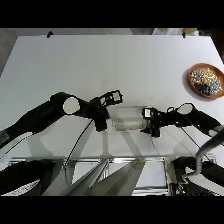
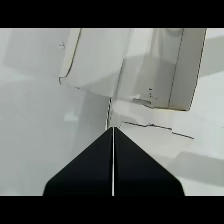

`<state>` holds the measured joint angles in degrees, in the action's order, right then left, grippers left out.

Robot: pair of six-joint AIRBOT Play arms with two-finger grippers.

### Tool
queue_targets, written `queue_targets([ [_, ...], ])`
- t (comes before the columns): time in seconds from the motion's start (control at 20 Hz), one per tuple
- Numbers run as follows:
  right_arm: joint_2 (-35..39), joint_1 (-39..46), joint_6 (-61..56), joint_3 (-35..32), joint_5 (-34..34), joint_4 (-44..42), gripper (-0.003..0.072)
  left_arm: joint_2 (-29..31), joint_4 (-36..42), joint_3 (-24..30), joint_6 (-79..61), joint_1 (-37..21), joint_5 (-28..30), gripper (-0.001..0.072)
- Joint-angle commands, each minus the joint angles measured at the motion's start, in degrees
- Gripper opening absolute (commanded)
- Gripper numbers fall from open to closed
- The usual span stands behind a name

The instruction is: Fold the box and place the chain.

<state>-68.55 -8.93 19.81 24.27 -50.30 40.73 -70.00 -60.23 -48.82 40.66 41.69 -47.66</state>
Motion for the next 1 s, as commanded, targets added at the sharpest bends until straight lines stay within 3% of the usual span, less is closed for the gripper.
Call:
queue_targets([
  [0.0,0.07,0.0,-0.02,0.0,-0.02,-0.04,0.0417,0.17,3.58,0.52,-3.72,1.51,3.87,0.0011],
  [0.25,0.04,0.02,-0.04,0.0,-0.02,-0.04,0.0417,-2.32,6.27,0.52,-5.97,3.43,6.08,0.0011],
  [0.45,0.07,0.0,-0.02,0.0,-0.04,-0.04,0.0417,-4.87,6.4,0.57,-5.92,4.07,4.33,0.001],
  [0.95,0.04,0.0,-0.04,0.0,-0.04,-0.02,0.0417,0.48,5.11,9.6,-6.47,-2.69,2.03,0.0011],
])
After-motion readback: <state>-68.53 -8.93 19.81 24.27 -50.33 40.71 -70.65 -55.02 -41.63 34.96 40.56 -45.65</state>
